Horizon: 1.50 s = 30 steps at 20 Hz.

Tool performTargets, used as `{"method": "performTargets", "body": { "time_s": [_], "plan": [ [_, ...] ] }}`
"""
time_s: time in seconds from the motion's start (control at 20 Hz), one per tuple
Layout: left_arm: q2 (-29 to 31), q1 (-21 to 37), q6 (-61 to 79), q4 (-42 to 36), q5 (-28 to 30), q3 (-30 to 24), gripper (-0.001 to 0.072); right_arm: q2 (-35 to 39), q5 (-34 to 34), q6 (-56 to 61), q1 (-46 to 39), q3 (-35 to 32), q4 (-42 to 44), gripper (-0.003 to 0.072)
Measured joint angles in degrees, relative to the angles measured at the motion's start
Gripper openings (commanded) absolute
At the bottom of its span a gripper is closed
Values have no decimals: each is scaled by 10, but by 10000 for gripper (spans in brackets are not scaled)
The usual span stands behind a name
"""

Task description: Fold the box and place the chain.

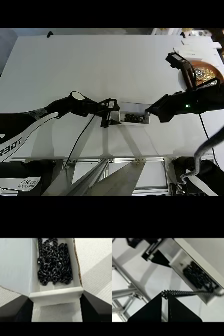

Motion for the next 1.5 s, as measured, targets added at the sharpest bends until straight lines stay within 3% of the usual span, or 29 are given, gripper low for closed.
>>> {"method": "performTargets", "body": {
  "time_s": [0.4, 0.55, 0.85, 1.2, 1.5],
  "plan": [
    [0, 0, 0, 0, 0, 0, 103, -51, -119, -2, 76, -45, -2, 32],
    [0, 0, 0, 0, 0, 0, 103, -94, -144, 4, 79, -65, -32, 301],
    [0, 0, 0, 0, 0, 0, 103, -117, -158, 16, 45, -56, -68, 298],
    [0, 0, 0, 0, 0, 0, 103, -89, -164, 5, -99, -21, -91, 289],
    [0, 0, 0, 0, 0, 0, 103, -152, -199, 15, -150, -72, -152, 270]
  ]
}}
